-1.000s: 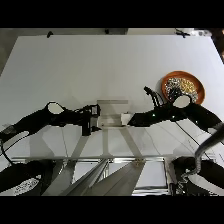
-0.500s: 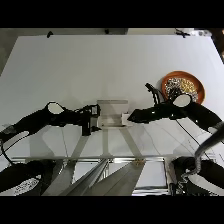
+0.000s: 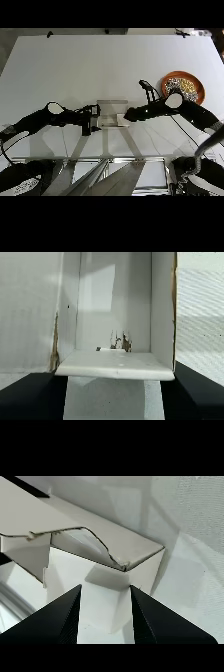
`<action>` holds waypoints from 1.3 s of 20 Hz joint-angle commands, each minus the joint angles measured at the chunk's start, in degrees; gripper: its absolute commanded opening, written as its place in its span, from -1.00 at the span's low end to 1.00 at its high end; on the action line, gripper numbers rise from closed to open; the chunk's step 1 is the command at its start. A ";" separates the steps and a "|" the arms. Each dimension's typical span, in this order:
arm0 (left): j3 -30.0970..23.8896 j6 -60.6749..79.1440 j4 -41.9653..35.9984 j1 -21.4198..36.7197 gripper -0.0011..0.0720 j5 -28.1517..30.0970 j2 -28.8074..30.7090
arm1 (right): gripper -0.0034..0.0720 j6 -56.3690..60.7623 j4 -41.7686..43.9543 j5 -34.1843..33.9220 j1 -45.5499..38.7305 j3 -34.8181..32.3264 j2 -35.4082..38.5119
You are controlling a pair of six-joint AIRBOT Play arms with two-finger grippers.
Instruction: Fold the box and place the chain.
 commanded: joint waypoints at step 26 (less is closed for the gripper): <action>0.02 0.02 0.02 -0.02 -0.73 0.02 0.04 | 0.06 44.02 -31.47 -0.50 16.74 5.97 -1.79</action>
